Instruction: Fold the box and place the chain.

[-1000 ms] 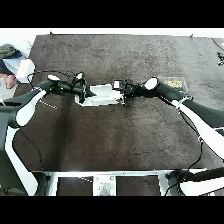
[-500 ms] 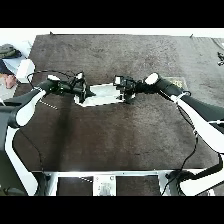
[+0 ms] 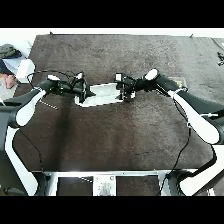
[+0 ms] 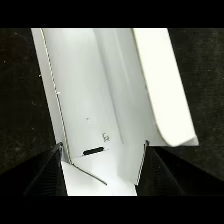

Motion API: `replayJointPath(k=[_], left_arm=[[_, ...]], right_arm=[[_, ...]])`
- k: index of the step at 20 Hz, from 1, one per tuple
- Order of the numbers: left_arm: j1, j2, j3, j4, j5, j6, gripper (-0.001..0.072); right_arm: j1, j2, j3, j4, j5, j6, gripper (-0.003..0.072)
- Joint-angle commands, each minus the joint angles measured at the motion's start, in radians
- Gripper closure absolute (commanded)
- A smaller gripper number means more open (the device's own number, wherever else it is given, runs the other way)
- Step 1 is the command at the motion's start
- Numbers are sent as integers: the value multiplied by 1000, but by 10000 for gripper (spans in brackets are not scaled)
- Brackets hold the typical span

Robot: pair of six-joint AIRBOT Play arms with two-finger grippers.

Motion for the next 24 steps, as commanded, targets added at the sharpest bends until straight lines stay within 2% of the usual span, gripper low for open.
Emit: replayJointPath(k=[1,4,6,10,24], left_arm=[[0,-1,0,0,0,0,698],[0,-1,0,0,0,0,698],[0,-1,0,0,0,0,699],[0,-1,0,0,0,0,698],[0,-1,0,0,0,0,698]], right_arm=[[-10,-50,38,56,92,-66,90],[-31,-99,83,113,164,-68,90],[-55,-118,104,208,229,-69,91],[-55,-164,122,186,256,-63,90],[-54,-202,123,187,246,-91,99]])
